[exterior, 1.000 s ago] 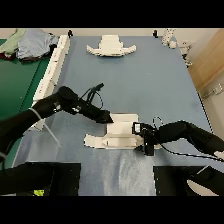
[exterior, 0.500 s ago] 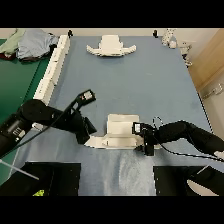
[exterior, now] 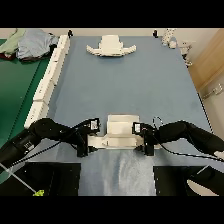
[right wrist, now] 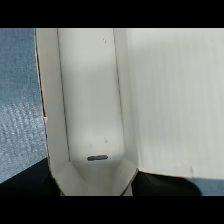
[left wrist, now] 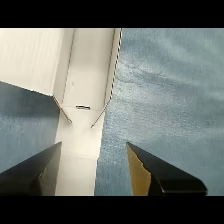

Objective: Fold the box.

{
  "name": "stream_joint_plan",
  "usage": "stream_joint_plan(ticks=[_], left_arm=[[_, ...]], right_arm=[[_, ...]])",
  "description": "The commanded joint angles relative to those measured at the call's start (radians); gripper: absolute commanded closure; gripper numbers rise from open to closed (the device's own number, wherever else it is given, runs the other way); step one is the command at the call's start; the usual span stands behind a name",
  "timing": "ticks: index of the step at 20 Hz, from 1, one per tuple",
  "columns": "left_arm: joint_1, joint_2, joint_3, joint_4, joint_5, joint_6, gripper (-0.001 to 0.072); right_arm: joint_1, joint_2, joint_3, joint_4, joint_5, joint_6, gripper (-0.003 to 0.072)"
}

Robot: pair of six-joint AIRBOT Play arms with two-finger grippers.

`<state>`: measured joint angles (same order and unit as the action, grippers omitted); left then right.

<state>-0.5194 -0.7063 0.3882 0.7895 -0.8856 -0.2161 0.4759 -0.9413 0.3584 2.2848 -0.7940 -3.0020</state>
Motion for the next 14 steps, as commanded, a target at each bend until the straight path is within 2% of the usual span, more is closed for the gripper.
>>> stream_joint_plan(ticks=[1,4,10,11,12,13,14], left_arm=[[-0.003,-0.077,-0.024,-0.061,0.093,0.113,0.0099],[-0.008,-0.141,-0.007,-0.113,0.105,0.183,0.0102],[-0.066,-0.221,0.020,-0.139,0.193,0.184,0.0132],[-0.074,-0.236,0.023,-0.140,0.217,0.183,0.0281],[-0.080,-0.250,0.027,-0.139,0.222,0.184,0.0553],[-0.090,-0.262,0.036,-0.139,0.220,0.186,0.0666],[-0.101,-0.268,0.042,-0.139,0.221,0.187,0.0667]], right_arm=[[0.000,0.000,0.000,0.000,0.000,0.000,0.0158],[0.000,0.000,0.000,0.000,0.000,0.000,0.0158],[0.000,0.000,0.000,0.000,0.000,0.000,0.0158],[0.000,0.000,0.000,0.000,0.000,0.000,0.0158],[0.000,0.000,0.000,0.000,0.000,0.000,0.0158],[0.000,0.000,0.000,0.000,0.000,0.000,0.0158],[0.000,0.000,0.000,0.000,0.000,0.000,0.0158]])
